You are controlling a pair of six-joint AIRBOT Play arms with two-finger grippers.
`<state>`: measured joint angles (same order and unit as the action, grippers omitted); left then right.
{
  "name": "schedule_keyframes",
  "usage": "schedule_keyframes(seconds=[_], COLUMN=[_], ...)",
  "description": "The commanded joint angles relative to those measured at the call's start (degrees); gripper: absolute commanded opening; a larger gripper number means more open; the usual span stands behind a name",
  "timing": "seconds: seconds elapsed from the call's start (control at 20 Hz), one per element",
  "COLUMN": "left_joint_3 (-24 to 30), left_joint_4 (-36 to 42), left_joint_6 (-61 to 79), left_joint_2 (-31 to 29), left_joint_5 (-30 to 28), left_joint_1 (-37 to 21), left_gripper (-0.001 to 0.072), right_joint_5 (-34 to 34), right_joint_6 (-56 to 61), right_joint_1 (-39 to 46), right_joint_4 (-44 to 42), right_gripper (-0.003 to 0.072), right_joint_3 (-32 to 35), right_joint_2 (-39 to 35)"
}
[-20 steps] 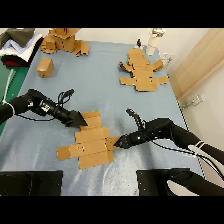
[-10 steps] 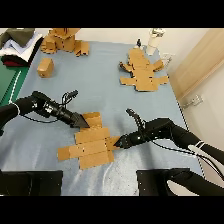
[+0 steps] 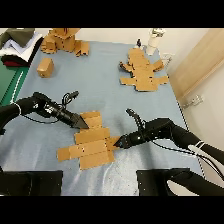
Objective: Fold the box.
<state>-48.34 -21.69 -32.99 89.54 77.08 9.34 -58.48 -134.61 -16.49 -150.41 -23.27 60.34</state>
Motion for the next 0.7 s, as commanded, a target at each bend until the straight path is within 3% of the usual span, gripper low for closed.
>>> schedule_keyframes(seconds=[0.0,0.35,0.4,0.45,0.65], left_joint_3=[-0.07,-0.07,-0.07,-0.07,-0.07], left_joint_4=[-0.17,-0.17,-0.2,-0.2,-0.15], left_joint_6=[0.72,1.62,1.77,2.21,3.72], left_joint_2=[0.02,0.02,0.02,0.02,0.02], left_joint_5=[0.07,0.74,1.03,1.14,1.46], left_joint_1=[-0.02,-0.02,-0.02,-0.02,-0.02], left_gripper=[0.0165,0.0163,0.015,0.0029,0.0015], right_joint_5=[0.0,0.09,0.13,0.22,0.46], right_joint_6=[0.02,0.02,0.02,0.02,0.02], right_joint_1=[-0.04,-0.04,-0.04,-0.04,-0.04], right_joint_4=[0.0,0.0,0.0,0.0,0.0], right_gripper=[0.0001,0.0001,0.0001,0.0001,0.0002], right_joint_3=[0.02,0.02,0.02,0.02,0.02], right_joint_2=[-0.02,-0.02,-0.02,-0.02,-0.02])
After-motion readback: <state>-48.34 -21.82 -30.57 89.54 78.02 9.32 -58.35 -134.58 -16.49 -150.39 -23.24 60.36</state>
